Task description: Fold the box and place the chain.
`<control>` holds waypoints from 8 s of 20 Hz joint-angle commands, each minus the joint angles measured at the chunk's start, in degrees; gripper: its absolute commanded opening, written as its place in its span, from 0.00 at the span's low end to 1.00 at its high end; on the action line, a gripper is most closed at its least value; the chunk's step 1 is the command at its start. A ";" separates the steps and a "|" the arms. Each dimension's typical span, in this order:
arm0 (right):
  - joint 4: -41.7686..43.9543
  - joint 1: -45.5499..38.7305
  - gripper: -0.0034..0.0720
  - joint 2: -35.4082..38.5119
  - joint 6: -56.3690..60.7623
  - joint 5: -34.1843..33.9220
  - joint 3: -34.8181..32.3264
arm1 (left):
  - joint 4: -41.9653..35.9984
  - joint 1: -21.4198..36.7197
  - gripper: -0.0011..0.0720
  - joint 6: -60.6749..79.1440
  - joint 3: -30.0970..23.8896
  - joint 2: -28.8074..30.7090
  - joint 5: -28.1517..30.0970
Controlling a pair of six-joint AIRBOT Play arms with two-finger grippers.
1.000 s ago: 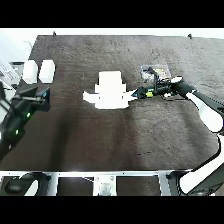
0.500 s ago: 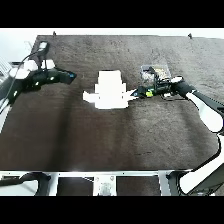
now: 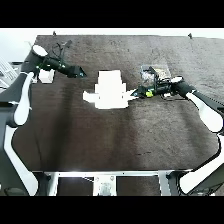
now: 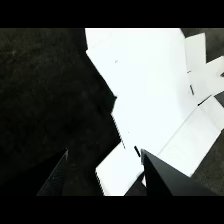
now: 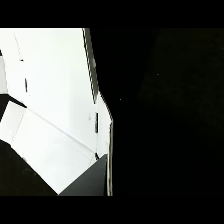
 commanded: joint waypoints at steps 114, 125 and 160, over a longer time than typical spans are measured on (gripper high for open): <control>20.17 -11.15 0.13 13.11 -26.18 12.72 -11.19 | -34.38 -6.88 0.04 85.88 -27.02 -3.08 8.55; 14.51 -6.29 0.66 28.24 -48.98 10.08 -24.26 | -34.84 -6.88 0.04 85.88 -27.02 -3.08 8.26; 2.64 11.47 0.80 18.73 -68.00 -25.68 -19.08 | -34.86 -6.88 0.04 85.88 -27.02 -3.08 8.31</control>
